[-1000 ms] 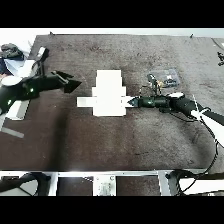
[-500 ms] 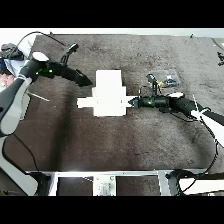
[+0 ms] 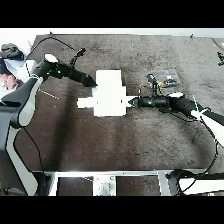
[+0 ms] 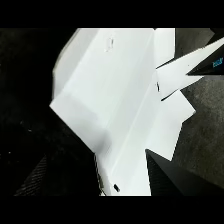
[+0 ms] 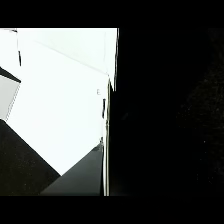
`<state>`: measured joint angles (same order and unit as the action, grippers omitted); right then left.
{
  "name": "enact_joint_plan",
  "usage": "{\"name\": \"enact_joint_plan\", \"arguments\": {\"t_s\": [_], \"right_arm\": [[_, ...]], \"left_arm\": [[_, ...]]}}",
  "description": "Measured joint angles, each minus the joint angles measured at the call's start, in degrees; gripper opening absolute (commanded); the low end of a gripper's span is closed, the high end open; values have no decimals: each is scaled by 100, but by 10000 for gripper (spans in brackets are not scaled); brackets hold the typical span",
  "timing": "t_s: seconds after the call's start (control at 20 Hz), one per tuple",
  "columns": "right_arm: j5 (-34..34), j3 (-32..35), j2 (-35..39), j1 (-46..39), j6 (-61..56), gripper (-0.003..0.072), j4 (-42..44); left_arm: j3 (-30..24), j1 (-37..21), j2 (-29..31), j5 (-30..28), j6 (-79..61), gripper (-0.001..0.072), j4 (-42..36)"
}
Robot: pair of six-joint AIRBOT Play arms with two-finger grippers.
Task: Fold the box and place the chain.
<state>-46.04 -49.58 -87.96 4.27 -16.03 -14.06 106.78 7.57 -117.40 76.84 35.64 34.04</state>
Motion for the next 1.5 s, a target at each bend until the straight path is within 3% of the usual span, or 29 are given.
{"name": "enact_joint_plan", "arguments": {"t_s": [0.2,0.3,0.4,0.45,0.5,0.6,0.65,0.9,0.95,1.05,1.1,1.15,1.3,1.35,1.4,1.5], "right_arm": [[0,0,0,0,0,10,-2],[0,0,0,0,0,10,0],[0,0,0,-4,0,10,-2],[0,0,0,-2,0,10,-2],[0,0,0,-2,0,10,-2],[2,0,0,-4,0,11,-2],[2,0,0,-4,0,10,-2],[11,0,-2,-4,0,10,-2],[24,0,0,-4,0,10,-2],[55,0,0,-4,0,10,-4],[66,0,0,-2,0,10,-4],[74,2,0,-2,0,10,-4],[111,0,-2,-7,-2,12,-4],[111,0,-2,-9,-4,180,-2],[105,0,2,-9,-4,408,0],[90,2,48,-28,-2,399,-4]], "left_arm": [[35,140,-140,42,2,645,-96],[42,227,-201,57,0,586,-98],[50,275,-238,63,-2,585,-127],[50,286,-249,66,0,559,-136],[50,297,-258,81,-2,479,-142],[50,317,-267,162,-2,461,-168],[50,328,-273,186,-4,379,-175],[50,328,-302,323,-70,341,-184],[50,328,-315,328,-92,233,-188],[50,328,-339,374,-125,205,-184],[50,328,-343,385,-155,86,-190],[50,330,-356,389,-190,21,-188],[50,341,-361,398,-275,13,-214],[50,339,-365,385,-317,13,-212],[50,339,-363,385,-378,12,-184],[50,334,-365,374,-551,12,-184]]}}
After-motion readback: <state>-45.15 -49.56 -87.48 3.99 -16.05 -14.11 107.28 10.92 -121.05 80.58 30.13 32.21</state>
